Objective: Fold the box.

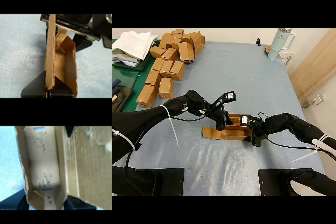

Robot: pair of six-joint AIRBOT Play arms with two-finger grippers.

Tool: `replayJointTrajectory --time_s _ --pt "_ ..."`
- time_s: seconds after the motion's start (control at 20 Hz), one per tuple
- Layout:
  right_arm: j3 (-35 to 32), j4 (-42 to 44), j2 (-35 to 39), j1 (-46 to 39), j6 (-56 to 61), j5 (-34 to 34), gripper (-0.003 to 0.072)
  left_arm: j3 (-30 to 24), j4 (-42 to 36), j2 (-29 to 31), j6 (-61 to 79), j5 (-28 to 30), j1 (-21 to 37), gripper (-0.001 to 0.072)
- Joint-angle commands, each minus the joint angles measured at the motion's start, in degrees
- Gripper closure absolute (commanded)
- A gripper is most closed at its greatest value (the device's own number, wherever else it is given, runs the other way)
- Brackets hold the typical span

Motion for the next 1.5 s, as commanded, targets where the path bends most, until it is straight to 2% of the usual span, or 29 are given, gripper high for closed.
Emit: replayJointTrajectory --time_s 0.0,0.3,1.45 --pt "0.0 -0.2 0.0 0.0 0.0 -0.1 0.0196 0.0 0.0 0.0 0.0 0.1 0.0 0.0696" --pt "0.0 -0.2 0.0 0.0 0.0 -0.1 0.0172 0.0 0.0 0.0 0.0 0.1 0.0 0.0696" --pt "0.0 -0.2 0.0 0.0 0.0 -0.3 0.0173 0.1 -1.3 0.0 -0.5 -0.9 0.0 0.0693"
